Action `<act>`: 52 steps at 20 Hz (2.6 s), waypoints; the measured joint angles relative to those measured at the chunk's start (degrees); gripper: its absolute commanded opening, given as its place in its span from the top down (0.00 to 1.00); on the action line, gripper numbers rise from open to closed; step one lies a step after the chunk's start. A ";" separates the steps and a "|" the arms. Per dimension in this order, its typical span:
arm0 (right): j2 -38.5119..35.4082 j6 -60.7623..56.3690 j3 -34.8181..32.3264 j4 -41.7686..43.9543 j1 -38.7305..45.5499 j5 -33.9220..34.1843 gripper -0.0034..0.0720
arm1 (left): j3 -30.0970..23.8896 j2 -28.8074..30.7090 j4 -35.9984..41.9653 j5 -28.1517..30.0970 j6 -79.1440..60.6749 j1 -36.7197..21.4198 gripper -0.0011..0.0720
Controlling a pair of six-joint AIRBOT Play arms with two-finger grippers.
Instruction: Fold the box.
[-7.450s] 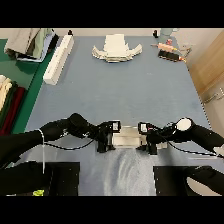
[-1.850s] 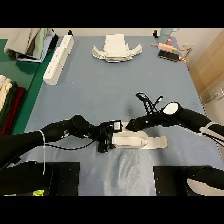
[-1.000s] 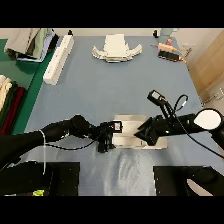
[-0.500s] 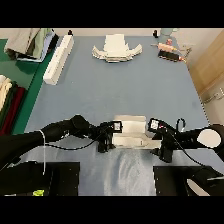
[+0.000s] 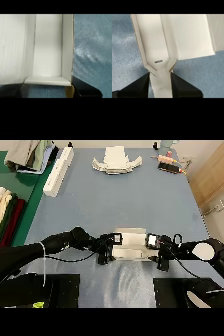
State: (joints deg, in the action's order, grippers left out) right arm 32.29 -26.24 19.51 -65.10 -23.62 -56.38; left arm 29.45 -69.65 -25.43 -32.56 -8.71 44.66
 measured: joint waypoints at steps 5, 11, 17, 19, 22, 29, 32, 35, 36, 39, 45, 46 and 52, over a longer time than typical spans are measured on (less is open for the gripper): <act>3.06 4.74 -0.26 4.94 0.00 2.69 0.66 | 0.02 0.00 0.00 0.00 0.00 0.00 0.32; 5.14 10.56 -0.26 11.21 -0.02 4.42 0.63 | 0.00 0.00 -0.04 -0.02 -0.04 0.00 0.32; 8.57 13.94 -0.26 14.36 -0.04 5.27 0.14 | 0.00 0.00 -0.04 0.00 -0.04 0.00 0.32; 9.05 14.32 -0.26 14.47 -0.04 5.35 0.14 | 0.00 0.00 -0.04 0.00 -0.02 0.00 0.32; 9.40 14.56 -0.26 14.51 -0.04 5.40 0.14 | 0.02 0.00 -0.02 0.00 -0.02 0.00 0.32; 7.76 4.76 0.20 10.86 -0.07 2.58 0.77 | 0.00 0.00 0.00 -0.02 0.04 0.00 0.32; 5.44 -14.67 3.04 2.99 -0.09 -1.44 0.95 | 0.00 0.00 0.09 -0.02 0.15 0.00 0.32; 2.84 -34.88 7.26 -6.95 0.26 -6.69 0.95 | 0.00 0.00 0.04 0.00 0.13 0.00 0.32; 2.16 -42.99 8.46 -11.98 0.68 -8.50 0.95 | 0.00 0.00 0.04 0.00 0.13 0.00 0.32; 1.95 -64.96 10.10 -25.90 3.52 -13.55 0.95 | 0.02 0.00 0.04 0.00 0.04 0.00 0.32; 12.87 -76.37 7.63 -24.06 10.67 -15.32 0.95 | 0.02 0.00 0.00 0.02 -0.02 0.00 0.32; 14.99 -75.17 7.04 -21.31 11.10 -14.29 0.95 | 0.00 0.00 0.00 0.00 -0.02 0.00 0.32; 18.29 -66.18 6.45 -5.44 12.00 -9.60 0.95 | 0.02 0.00 0.00 0.00 0.00 0.00 0.32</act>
State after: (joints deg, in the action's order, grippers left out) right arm 50.59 -92.42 25.96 -70.54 -11.62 -65.98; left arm 29.47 -69.65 -25.43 -32.56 -8.71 44.66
